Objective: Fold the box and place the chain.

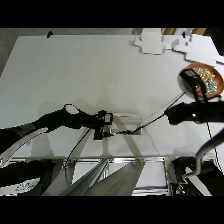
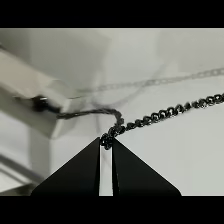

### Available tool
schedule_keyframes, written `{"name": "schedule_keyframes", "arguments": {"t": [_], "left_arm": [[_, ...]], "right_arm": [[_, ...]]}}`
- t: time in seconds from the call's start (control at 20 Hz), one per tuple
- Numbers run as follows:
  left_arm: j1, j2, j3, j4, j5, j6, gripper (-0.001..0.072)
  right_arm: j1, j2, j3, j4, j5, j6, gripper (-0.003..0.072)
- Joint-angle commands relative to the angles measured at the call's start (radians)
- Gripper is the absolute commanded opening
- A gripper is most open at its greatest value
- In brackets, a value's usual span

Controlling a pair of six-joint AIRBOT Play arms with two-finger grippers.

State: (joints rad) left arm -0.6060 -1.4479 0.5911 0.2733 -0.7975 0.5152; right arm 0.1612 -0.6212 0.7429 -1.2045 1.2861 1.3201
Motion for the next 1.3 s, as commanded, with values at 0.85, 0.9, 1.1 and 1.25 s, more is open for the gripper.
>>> {"name": "schedule_keyframes", "arguments": {"t": [0.85, 0.9, 1.1, 1.25], "left_arm": [[0.000, 0.000, 0.000, 0.000, 0.000, 0.000, 0.0209], [0.000, 0.000, 0.000, 0.000, 0.000, 0.000, 0.0209], [0.000, 0.000, 0.000, 0.000, 0.000, 0.000, 0.0209], [0.000, 0.000, 0.000, 0.000, 0.000, 0.000, 0.0209]], "right_arm": [[0.290, 0.106, 0.000, 0.385, -0.222, -0.146, 0.0021], [0.315, 0.059, 0.000, 0.367, -0.225, -0.146, 0.0021], [0.362, -0.140, 0.000, 0.316, -0.229, -0.138, 0.0021], [0.361, -0.265, 0.000, 0.313, -0.229, -0.139, 0.0021]]}}
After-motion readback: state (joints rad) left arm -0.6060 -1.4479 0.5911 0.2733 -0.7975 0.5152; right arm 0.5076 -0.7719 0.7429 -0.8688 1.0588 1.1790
